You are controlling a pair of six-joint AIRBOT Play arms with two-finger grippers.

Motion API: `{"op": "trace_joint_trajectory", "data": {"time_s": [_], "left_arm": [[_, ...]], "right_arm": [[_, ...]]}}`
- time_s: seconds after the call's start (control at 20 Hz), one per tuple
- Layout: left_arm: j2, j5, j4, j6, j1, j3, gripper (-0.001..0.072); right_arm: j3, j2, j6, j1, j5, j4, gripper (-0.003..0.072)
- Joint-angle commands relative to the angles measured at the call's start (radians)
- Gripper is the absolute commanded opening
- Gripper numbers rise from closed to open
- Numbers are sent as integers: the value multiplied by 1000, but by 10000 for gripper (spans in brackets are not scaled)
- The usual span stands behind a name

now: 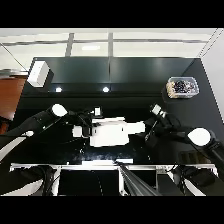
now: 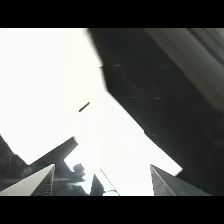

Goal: Fold the box and place the chain.

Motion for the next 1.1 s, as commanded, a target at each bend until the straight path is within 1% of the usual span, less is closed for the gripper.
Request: {"op": "trace_joint_trajectory", "data": {"time_s": [0.0, 0.15, 0.3, 0.5, 0.8, 1.05], "left_arm": [[-2, 6, 6, -1, -1, -1, 35], [-2, 7, 6, -1, -1, -1, 35], [-2, 8, 6, -1, -1, -1, 35], [-2, 8, 6, -1, -1, -1, 34], [-2, 8, 6, -1, -1, -1, 35], [-2, 8, 6, -1, -1, -1, 35]], "right_arm": [[-50, -4, -130, 74, -60, -2, 693], [-71, -32, -189, 106, -88, -4, 693], [-71, -104, -190, 154, -192, -2, 693], [-71, -175, -209, 257, -245, -1, 693], [-71, -197, -212, 357, -386, -2, 693], [-70, -198, -212, 385, -419, -46, 692]]}}
